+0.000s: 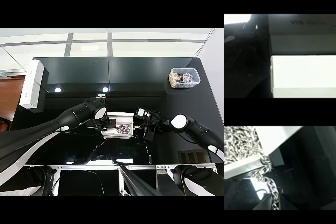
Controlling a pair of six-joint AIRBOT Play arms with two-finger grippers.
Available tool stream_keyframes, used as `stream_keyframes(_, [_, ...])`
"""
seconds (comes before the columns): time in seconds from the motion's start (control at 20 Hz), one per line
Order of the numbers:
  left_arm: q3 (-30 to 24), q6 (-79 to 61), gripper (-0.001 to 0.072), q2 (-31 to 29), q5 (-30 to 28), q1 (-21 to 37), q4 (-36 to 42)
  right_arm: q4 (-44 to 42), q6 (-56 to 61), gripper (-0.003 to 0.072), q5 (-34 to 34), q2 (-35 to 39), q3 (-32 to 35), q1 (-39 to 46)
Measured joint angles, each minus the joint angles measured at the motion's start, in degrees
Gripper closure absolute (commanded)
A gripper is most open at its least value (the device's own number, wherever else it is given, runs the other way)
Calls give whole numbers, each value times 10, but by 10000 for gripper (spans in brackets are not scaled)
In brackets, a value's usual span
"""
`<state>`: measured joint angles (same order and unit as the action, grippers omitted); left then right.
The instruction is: Fold the box and place the chain.
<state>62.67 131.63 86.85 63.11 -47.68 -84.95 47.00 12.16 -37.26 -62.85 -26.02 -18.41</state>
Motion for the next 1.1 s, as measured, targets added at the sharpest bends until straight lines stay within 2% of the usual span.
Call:
stream_keyframes(0.2, [0, 0, 678, 0, 0, 0, 0, 8, 42, 669, -23, 14, -5, 1])
stream_keyframes(0.35, [0, 0, 678, 0, 1, 0, 0, 10, 97, 669, -61, 57, -26, 17])
stream_keyframes(0.7, [0, 0, 678, 0, 1, 0, 0, -2, 252, 669, -219, 172, -131, 85])
stream_keyframes(1.1, [0, 0, 678, 0, 1, 0, 0, -187, 329, 668, -272, 195, -170, 96])
